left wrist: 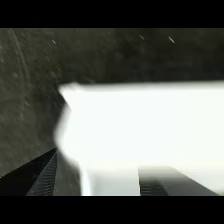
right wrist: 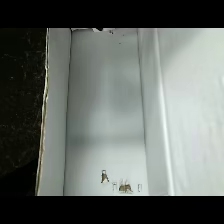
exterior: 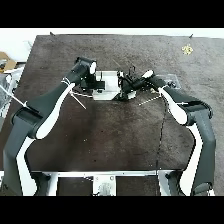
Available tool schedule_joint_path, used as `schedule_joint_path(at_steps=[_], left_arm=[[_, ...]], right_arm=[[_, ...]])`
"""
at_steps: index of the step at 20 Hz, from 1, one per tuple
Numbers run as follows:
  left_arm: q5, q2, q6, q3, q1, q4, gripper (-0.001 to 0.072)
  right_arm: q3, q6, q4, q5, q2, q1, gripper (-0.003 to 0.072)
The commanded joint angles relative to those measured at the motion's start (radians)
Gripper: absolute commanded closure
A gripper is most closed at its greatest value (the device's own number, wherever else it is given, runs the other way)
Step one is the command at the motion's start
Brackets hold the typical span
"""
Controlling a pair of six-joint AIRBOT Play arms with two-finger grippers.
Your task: Fold the box and place the chain.
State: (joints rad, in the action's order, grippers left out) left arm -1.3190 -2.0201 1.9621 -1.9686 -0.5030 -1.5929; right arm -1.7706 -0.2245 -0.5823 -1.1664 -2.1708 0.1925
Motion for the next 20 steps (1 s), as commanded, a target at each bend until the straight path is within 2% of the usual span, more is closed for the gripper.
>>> schedule_joint_path(at_steps=[1, 3, 5, 10, 13, 15, 17, 18, 20], left_arm=[[-0.072, 0.026, -0.043, -0.037, 0.001, -0.001, 0.0163], [-0.104, 0.039, -0.125, -0.066, 0.001, -0.031, 0.0163], [-0.098, 0.069, -0.305, -0.070, 0.002, -0.065, 0.0163], [-0.037, 0.153, -0.577, -0.072, 0.008, -0.040, 0.0163], [0.052, 0.188, -0.739, -0.072, 0.073, 0.153, 0.0163], [0.064, 0.186, -0.874, -0.068, 0.144, 0.322, 0.0164], [0.094, 0.186, -1.021, -0.031, 0.217, 0.484, 0.0181], [0.109, 0.186, -1.093, -0.006, 0.253, 0.547, 0.0244], [0.127, 0.185, -1.266, 0.056, 0.325, 0.659, 0.0242]], right_arm=[[0.000, 0.000, 0.000, 0.000, -0.001, 0.000, 0.0230], [0.000, 0.000, 0.000, 0.000, -0.001, 0.000, 0.0230], [0.000, 0.000, 0.000, 0.000, -0.001, 0.000, 0.0230], [0.000, 0.000, 0.000, -0.001, -0.001, 0.000, 0.0230], [0.000, 0.000, 0.000, -0.001, -0.001, 0.000, 0.0230], [0.000, 0.000, 0.000, 0.000, -0.001, 0.000, 0.0230], [0.000, 0.000, 0.000, 0.000, -0.001, 0.000, 0.0230], [0.000, 0.000, 0.000, 0.000, -0.001, 0.000, 0.0230], [0.000, 0.000, 0.000, -0.001, -0.001, 0.000, 0.0230]])
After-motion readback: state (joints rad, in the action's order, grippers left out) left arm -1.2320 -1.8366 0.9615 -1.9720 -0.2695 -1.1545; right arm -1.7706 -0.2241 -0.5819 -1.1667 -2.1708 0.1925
